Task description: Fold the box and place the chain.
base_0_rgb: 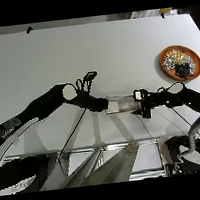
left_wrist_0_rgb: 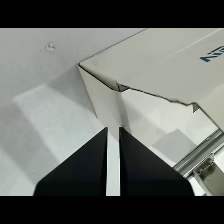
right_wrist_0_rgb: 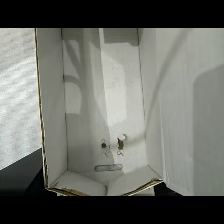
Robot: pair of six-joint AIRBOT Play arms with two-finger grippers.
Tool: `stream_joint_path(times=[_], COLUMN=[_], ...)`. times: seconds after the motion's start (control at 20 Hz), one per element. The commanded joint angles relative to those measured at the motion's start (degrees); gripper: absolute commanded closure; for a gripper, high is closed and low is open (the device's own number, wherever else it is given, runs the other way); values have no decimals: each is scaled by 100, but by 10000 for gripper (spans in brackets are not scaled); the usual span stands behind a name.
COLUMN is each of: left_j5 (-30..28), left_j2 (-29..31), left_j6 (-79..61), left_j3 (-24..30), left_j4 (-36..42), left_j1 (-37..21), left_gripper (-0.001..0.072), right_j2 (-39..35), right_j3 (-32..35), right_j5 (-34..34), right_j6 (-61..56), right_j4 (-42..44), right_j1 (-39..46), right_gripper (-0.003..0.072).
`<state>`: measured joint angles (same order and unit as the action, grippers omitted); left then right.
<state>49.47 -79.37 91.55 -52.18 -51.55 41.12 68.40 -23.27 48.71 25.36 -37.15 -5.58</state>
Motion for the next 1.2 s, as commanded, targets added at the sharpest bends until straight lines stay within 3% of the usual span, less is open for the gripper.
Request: stream_joint_path(times=[0.0, 0.15, 0.2, 0.25, 0.65, 0.8, 1.15], left_j5=[94, 186, 243, 304, 129, -90, -120], left_j2=[4, 4, 4, 4, -127, -170, -282], left_j6=[17, 22, 24, 22, 44, 627, 1615], left_j3=[-20, -116, -157, -203, -243, -247, -662], left_j4=[-57, -44, -33, -37, -85, -496, -1423], left_j1=[-55, -55, -52, -35, 199, 323, 651], left_gripper=[619, 608, 530, 499, 496, 411, 419], right_j2=[-2, -2, -2, -2, -2, -2, -2], right_j3=[0, 0, 0, 0, 0, 0, 0], right_j5=[0, 0, 0, 0, 0, 0, 0], right_j6=[2, 2, 2, 2, 2, 2, 2], right_j4=[2, 2, 2, 2, 2, 2, 2], right_j1=[0, 0, 0, 0, 0, 0, 0], right_gripper=[350, 350, 350, 350, 350, 350, 350])
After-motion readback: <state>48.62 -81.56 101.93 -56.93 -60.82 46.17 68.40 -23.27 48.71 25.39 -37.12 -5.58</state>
